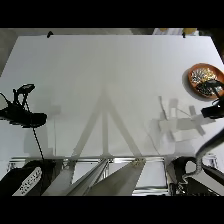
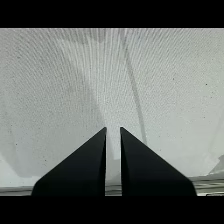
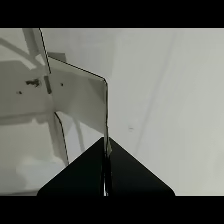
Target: Fold the box and place the chain.
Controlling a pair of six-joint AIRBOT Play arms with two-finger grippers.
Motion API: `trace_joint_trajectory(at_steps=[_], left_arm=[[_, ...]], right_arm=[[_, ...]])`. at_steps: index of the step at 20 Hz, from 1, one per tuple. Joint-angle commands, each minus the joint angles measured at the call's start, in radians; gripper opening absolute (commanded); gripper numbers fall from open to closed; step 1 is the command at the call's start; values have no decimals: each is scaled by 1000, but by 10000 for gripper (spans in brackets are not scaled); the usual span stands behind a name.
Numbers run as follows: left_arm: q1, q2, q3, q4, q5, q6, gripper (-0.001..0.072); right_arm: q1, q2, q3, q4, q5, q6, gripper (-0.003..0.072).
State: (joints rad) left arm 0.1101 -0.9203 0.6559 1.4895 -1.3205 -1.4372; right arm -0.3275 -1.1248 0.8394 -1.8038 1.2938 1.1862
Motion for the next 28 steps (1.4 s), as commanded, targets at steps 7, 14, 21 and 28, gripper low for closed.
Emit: trace_joint_trajectory(at_steps=[7,14,21,28], left_arm=[[1,1,0,0,0,0,100],[1,0,0,-99,212,-3,100],[-62,-140,1,-963,216,690,351],[-455,-564,273,-1110,225,846,523]], right_arm=[[350,513,-408,560,-251,60,17],[526,604,-452,560,-265,153,18],[546,604,-452,563,-266,153,18],[546,604,-452,583,-261,153,18]])
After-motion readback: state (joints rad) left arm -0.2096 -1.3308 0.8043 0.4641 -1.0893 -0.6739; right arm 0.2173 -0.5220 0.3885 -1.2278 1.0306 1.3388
